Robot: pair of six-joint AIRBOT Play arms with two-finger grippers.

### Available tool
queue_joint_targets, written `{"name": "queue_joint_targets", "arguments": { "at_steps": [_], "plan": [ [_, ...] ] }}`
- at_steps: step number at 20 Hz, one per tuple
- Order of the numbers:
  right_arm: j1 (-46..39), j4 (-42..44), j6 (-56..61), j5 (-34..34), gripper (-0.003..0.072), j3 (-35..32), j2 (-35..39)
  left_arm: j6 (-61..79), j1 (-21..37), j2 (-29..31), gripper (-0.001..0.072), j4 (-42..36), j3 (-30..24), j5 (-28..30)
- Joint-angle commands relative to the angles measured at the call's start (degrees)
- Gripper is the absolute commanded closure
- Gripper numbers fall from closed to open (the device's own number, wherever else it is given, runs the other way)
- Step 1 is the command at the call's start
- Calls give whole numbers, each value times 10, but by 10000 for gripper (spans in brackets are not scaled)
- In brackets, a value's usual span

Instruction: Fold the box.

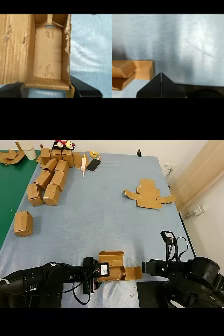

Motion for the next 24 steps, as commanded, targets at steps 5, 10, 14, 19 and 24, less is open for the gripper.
{"name": "queue_joint_targets", "arguments": {
  "at_steps": [5,10,14,19,24],
  "plan": [
    [0,21,13,12,685,-59,-9,0,0,0,226,0,0,0],
    [0,77,-14,93,685,-83,-51,0,0,0,226,0,0,0],
    [1,105,-39,146,685,-83,-99,0,0,0,225,0,0,0],
    [1,142,-63,186,685,-83,-127,0,0,0,225,0,0,0],
    [1,164,-68,187,686,-82,-101,0,0,0,226,0,0,0]
  ]
}}
